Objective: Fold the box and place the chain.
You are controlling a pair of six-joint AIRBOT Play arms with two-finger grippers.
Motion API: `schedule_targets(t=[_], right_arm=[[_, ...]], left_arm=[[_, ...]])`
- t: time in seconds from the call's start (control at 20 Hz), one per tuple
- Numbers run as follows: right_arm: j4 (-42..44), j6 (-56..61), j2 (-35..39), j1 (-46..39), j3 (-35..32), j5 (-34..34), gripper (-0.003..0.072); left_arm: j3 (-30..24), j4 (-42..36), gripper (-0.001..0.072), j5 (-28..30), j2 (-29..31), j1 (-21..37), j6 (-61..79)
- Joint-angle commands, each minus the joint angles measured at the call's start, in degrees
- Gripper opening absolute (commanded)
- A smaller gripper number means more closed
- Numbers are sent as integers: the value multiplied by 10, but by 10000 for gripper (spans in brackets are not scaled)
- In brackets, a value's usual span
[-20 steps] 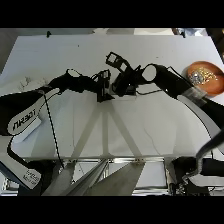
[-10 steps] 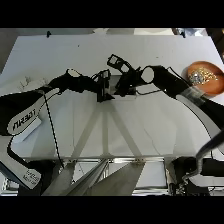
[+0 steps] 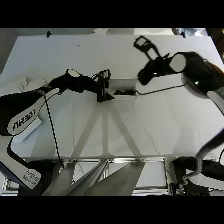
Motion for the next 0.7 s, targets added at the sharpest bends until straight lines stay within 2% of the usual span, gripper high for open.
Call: schedule_targets(t=[0.0, 0.15, 0.2, 0.25, 0.35, 0.5, 0.65], right_arm=[[-38, 80, 2, -107, -1, 104, 342], [-41, 80, -16, -163, -2, 145, 346], [-41, 80, -27, -170, -3, 151, 366], [-42, 80, -38, -171, -3, 151, 417], [-42, 75, -66, -162, -3, 141, 420], [-46, 8, -101, -143, -3, 123, 420], [-61, -22, -117, -130, -2, 84, 420]], left_arm=[[0, 0, 280, 0, 0, 0, 0], [0, 0, 280, 0, 0, 0, 0], [0, 0, 280, 0, 0, 0, 0], [0, 0, 280, 0, 0, 0, 0], [0, 0, 280, 0, 0, 0, 0], [0, 0, 280, 0, 0, 0, 0], [0, 0, 280, 0, 0, 0, 0]])
